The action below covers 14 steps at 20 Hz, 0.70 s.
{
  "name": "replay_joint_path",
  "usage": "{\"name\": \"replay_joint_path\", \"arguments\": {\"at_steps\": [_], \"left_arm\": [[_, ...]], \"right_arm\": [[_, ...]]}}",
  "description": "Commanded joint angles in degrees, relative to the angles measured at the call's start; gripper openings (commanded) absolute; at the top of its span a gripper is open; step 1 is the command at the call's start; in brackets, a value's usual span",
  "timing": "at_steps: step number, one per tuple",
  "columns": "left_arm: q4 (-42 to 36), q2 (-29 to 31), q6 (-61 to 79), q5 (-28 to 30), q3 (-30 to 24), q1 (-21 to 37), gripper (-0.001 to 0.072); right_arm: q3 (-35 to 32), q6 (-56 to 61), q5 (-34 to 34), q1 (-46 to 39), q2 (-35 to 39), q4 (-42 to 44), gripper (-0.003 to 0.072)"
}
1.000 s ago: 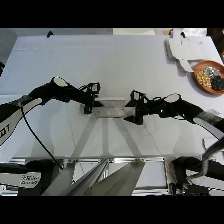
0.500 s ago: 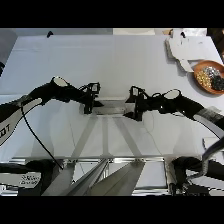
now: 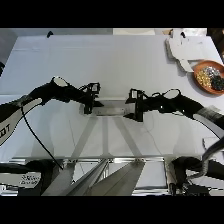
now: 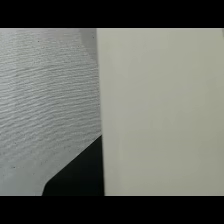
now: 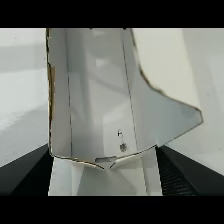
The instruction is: Fold the box and place the chain.
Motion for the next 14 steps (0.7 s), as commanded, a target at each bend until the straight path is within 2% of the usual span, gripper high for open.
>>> {"name": "replay_joint_path", "arguments": {"at_steps": [1,4,14], "left_arm": [[0.0,0.0,0.0,0.0,0.0,0.0,0.0014],[0.0,0.0,0.0,0.0,0.0,0.0,0.0014],[0.0,0.0,0.0,0.0,0.0,0.0,0.0014]], "right_arm": [[0.7,-3.6,2.6,0.0,-1.9,1.8,0.0684],[3.1,-3.3,7.6,-1.2,-5.6,1.4,0.0684],[3.5,-3.5,6.9,-1.8,-9.9,1.9,0.0684]]}}
